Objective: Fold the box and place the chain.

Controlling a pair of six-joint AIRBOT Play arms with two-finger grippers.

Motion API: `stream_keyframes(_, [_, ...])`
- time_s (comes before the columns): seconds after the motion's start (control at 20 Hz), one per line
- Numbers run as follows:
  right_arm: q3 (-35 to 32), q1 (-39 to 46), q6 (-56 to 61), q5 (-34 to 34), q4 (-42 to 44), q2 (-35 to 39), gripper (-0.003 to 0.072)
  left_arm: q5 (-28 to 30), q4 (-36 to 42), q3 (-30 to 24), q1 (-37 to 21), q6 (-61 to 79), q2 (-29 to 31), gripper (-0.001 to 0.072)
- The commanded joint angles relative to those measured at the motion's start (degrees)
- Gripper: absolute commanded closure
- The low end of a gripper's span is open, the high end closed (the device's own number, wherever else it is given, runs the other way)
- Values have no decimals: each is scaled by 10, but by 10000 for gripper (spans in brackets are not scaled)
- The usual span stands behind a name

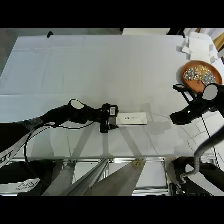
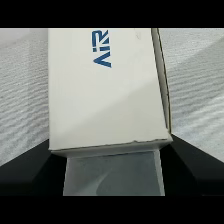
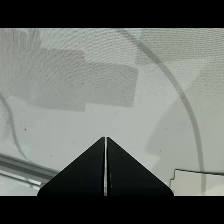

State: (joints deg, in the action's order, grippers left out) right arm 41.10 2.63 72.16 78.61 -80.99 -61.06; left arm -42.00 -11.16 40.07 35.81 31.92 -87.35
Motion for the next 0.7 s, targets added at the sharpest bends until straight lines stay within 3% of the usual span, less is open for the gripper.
stream_keyframes(0.0, [0, 0, 0, 0, 0, 0, 669, -3, 0, 0, 0, 0, 0, 636])
stream_keyframes(0.65, [0, 0, 0, 0, 0, 0, 669, -35, 30, 0, 0, -3, 0, 638])
